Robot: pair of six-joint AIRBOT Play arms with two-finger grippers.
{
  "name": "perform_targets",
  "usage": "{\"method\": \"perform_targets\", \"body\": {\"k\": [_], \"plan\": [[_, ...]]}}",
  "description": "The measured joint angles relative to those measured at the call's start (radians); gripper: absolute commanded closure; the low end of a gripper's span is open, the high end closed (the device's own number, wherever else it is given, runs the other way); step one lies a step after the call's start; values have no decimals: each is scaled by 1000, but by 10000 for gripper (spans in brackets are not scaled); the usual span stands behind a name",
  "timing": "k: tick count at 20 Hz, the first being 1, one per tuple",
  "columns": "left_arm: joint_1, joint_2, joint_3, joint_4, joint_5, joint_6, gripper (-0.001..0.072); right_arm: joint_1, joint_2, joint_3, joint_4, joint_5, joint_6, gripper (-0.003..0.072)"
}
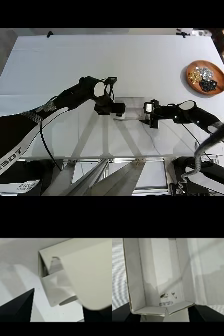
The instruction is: Fold the box and place the chain.
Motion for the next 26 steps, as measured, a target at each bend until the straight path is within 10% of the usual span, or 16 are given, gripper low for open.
{"method": "perform_targets", "body": {"k": [20,26], "plan": [[-31,-63,35,88,-31,-109,161,0,0,0,0,0,0,120],[-56,-69,35,96,-7,-227,319,0,0,0,0,0,0,120]]}}
